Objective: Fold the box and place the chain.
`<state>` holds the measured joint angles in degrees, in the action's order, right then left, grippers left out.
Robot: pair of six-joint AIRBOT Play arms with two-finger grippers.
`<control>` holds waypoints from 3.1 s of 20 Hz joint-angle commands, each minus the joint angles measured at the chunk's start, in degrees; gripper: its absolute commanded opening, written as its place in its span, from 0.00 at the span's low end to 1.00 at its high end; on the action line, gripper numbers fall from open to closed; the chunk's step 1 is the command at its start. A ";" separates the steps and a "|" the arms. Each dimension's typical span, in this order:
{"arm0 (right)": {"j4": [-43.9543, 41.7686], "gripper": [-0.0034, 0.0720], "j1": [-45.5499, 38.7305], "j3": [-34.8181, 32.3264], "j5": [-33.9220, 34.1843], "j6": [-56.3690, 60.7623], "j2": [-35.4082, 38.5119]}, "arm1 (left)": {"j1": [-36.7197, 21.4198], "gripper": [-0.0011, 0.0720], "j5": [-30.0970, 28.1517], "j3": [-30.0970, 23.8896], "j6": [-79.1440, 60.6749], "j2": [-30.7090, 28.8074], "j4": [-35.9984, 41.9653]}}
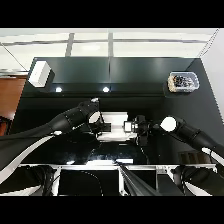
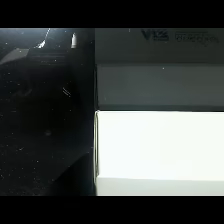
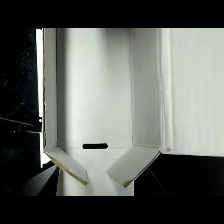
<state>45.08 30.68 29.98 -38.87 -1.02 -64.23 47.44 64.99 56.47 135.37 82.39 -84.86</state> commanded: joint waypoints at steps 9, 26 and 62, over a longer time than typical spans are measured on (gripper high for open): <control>0.85 0.67 0.15 0.00 -0.15 -0.07 0.02 | -0.04 0.05 0.07 0.00 -0.11 -0.02 -0.02; -12.17 0.31 4.61 -0.11 3.74 -0.02 -2.60 | -0.04 0.05 0.04 0.00 -0.11 -0.02 0.04; -5.64 0.06 -31.58 -6.62 -17.27 76.78 3.23 | -0.04 0.05 0.02 0.00 -0.11 -0.02 0.09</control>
<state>49.08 -0.14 25.41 -53.06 75.79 -56.07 47.44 64.97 56.47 135.26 82.39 -84.77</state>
